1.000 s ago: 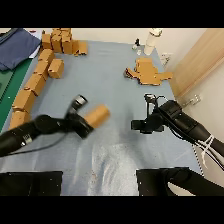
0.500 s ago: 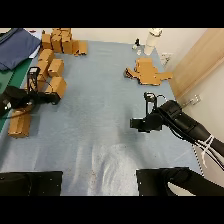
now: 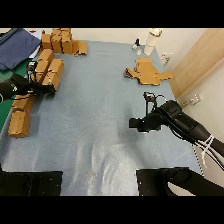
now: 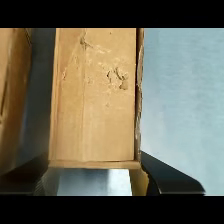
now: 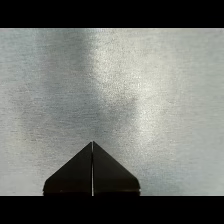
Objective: Fold the box.
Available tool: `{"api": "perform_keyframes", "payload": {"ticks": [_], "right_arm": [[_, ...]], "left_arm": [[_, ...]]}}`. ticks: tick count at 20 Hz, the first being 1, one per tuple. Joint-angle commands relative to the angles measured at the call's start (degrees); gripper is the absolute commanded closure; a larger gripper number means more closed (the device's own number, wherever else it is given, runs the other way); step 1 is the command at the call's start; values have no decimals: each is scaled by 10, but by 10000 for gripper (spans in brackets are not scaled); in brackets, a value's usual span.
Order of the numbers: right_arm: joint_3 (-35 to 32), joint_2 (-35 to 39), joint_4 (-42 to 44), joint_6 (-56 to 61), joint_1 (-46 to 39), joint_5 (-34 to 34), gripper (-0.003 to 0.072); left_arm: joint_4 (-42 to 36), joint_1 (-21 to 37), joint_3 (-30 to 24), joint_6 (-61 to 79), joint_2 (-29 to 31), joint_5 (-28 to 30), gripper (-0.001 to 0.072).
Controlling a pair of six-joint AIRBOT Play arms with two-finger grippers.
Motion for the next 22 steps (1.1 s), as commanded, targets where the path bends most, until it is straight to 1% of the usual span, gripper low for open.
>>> {"api": "perform_keyframes", "payload": {"ticks": [1, 3, 4, 8, 12, 15, 18, 19, 20, 21, 22], "right_arm": [[0, 0, 0, 0, 0, 3, 681], [0, 0, 0, 0, 0, 3, 682], [0, 0, 0, 0, 0, 3, 681], [0, 0, 5, 0, 0, 3, 681], [0, 0, 6, 0, 0, 2, 681], [0, 0, 12, -5, 0, 3, 681], [0, 0, 27, -18, 0, 2, 681], [0, -1, 37, -27, 0, 2, 681], [0, -1, 42, -30, 0, 2, 681], [2, -1, 44, -30, 0, 1, 681], [7, -5, 44, -31, 0, -1, 680]], "left_arm": [[38, 4, 29, -16, -17, 7, 93], [44, 7, 30, -27, -17, 2, 86], [46, 9, 29, -27, -17, -1, 13], [43, 17, 30, -31, -16, -39, 13], [44, 29, 46, -41, -3, -115, 12], [43, 41, 65, -42, 16, -151, 12], [59, 45, 87, -42, 42, -217, 13], [70, 45, 96, -42, 56, -250, 14], [70, 45, 107, -42, 71, -290, 140], [65, 44, 119, -44, 84, -338, 519], [54, 40, 127, -43, 100, -372, 696]]}}
